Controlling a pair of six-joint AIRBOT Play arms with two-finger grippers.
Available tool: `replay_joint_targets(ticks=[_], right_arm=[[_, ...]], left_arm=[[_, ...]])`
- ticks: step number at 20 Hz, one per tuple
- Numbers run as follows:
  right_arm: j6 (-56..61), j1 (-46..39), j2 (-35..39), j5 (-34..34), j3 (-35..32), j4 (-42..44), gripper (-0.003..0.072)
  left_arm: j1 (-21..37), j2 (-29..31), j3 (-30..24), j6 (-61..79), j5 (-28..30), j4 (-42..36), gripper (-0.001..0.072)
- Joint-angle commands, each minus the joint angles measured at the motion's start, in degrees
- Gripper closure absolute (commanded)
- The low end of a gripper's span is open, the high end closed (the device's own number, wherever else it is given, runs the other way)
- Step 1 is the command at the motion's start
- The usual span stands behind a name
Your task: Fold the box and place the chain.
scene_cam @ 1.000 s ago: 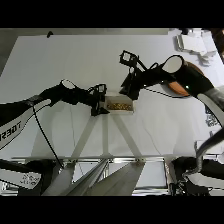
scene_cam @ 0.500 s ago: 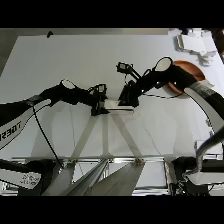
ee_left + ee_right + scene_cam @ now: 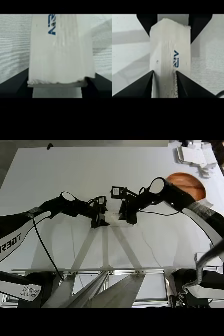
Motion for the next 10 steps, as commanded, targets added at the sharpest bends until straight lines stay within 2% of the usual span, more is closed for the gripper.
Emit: replay_joint_targets(ticks=[1,10], right_arm=[[0.5,1.7,1.3,-5.2,-1.1,-2.5,0.0443],[3.8,1.9,3.0,-7.2,-3.8,-4.2,0.0458]], left_arm=[[0.0,0.0,0.0,0.0,0.0,0.0,0.0632],[0.0,0.0,0.0,0.0,0.0,0.0,0.0632]])
